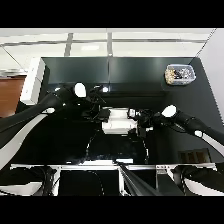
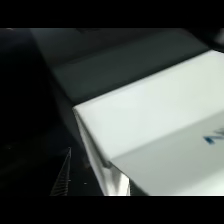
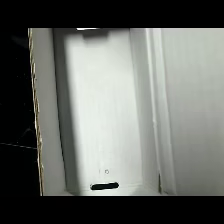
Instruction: Fold the box and place the chain.
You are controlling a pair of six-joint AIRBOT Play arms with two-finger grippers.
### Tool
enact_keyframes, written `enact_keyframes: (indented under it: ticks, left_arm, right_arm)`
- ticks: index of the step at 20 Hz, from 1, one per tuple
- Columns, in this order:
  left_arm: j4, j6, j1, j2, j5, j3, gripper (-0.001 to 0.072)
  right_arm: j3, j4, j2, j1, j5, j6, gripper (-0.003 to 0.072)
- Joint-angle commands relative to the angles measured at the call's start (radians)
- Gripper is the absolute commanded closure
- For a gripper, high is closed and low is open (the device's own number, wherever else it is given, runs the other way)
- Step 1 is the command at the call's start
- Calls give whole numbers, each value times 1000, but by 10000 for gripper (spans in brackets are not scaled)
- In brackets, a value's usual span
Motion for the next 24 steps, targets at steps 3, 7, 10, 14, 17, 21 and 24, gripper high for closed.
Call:
enact_keyframes:
  ticks: [3,7,10,14,17,21,24]
  left_arm:
    - [298,-294,-115,-8,-29,51,304]
    - [409,-443,-217,-21,-21,76,305]
    - [423,-527,-253,-50,-3,89,305]
    - [422,-575,-251,-53,3,90,317]
    - [399,-576,-251,-53,6,90,529]
    - [395,-576,-251,-53,8,90,686]
    - [397,-577,-251,-52,8,90,334]
  right_arm:
    - [1,0,-1,0,-2,1,455]
    - [1,1,-1,0,-3,3,455]
    - [1,0,-1,0,-3,3,455]
    - [1,0,-1,0,-3,3,455]
    - [1,0,-1,0,-3,3,455]
    - [1,0,-1,0,-3,3,455]
    - [1,0,-1,0,-3,3,455]
